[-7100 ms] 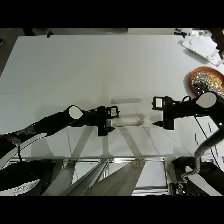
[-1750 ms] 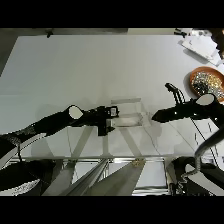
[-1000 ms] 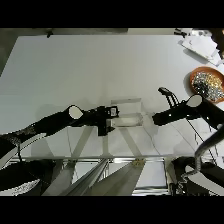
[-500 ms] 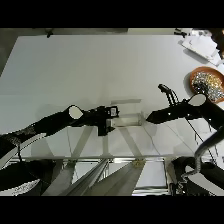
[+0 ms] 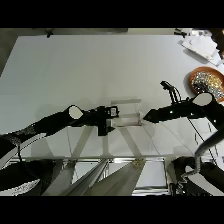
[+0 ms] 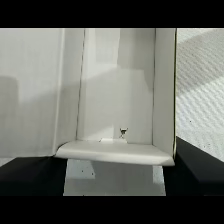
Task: Fold the box and place the chain.
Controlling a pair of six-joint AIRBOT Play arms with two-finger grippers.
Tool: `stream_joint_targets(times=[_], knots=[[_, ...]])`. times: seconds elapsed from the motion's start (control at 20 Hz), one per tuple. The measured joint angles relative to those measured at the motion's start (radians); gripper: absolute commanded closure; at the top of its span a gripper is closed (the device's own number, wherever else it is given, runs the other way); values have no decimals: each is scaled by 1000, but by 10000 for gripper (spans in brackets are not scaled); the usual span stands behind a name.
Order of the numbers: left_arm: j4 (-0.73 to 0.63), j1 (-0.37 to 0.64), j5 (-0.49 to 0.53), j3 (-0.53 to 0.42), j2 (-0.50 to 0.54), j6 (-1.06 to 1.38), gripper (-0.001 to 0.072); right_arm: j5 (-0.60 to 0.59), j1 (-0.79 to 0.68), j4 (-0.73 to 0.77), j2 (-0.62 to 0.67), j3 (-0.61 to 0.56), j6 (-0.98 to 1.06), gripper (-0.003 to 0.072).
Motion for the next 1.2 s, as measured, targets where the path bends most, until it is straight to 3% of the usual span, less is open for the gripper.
stream_joint_targets(times=[0.15, 0.5, 1.0, 1.2], knots=[[0, 0, 0, 0, 0, 0, 356, -2, 23, 2, 1, 0, 14, 201], [0, 0, 0, 0, 0, 0, 356, -100, 117, -117, 1, 0, 150, 201], [0, 0, 0, 0, 0, 0, 356, -185, 220, -133, 2, 13, 267, 204], [0, 0, 0, 0, 0, 0, 356, -190, 291, -259, 2, 61, 394, 204]])
